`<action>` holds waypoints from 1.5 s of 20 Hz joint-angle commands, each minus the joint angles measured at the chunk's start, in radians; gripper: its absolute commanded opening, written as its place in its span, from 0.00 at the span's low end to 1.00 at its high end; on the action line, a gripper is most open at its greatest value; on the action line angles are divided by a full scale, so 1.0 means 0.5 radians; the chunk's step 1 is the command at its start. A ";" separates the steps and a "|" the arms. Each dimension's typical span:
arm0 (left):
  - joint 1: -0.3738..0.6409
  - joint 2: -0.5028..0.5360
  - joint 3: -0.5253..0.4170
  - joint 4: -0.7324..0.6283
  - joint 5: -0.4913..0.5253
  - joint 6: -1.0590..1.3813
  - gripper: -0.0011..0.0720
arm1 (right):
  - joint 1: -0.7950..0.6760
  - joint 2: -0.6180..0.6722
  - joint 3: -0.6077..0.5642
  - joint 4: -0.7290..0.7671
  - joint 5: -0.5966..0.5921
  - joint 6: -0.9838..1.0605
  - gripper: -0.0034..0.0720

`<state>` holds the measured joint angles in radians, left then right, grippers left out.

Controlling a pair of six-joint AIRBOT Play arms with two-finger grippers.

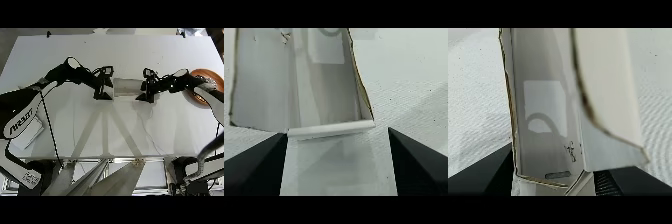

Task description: Fold the box and place the chain.

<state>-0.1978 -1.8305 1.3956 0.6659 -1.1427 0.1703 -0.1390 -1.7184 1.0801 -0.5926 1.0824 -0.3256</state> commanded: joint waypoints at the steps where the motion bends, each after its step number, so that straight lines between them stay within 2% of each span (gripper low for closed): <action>1: -0.005 -0.002 -0.037 -0.037 0.060 0.011 0.98 | 0.002 0.001 0.001 0.004 -0.002 0.006 0.59; 5: -0.011 -0.007 -0.091 -0.336 0.065 0.103 0.98 | 0.002 0.000 0.001 0.004 -0.002 0.006 0.59; 10: -0.031 -0.101 -0.107 -0.273 0.076 0.098 0.97 | 0.002 0.000 0.001 0.004 -0.002 0.006 0.59; 14: -0.062 -0.175 -0.107 -0.219 0.214 0.098 0.97 | 0.002 0.000 0.001 0.004 -0.002 0.006 0.59; 22: -0.082 -0.175 -0.107 -0.208 0.273 0.084 0.96 | 0.002 0.000 0.001 0.004 -0.002 0.006 0.59; 23: -0.082 -0.175 -0.107 -0.208 0.273 0.084 0.82 | 0.002 0.001 0.001 0.004 -0.002 0.006 0.59; 24: -0.082 -0.175 -0.107 -0.208 0.271 0.084 0.64 | 0.002 0.000 0.001 0.004 -0.002 0.006 0.59; 25: -0.082 -0.175 -0.107 -0.208 0.267 0.084 0.61 | 0.002 0.000 0.001 0.004 -0.002 0.006 0.59; 30: -0.082 -0.175 -0.107 -0.207 0.259 0.085 0.61 | 0.002 0.000 0.001 0.004 -0.002 0.006 0.59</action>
<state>-0.2379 -1.9175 1.3430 0.5594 -1.0111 0.2111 -0.1387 -1.7184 1.0798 -0.5907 1.0813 -0.3222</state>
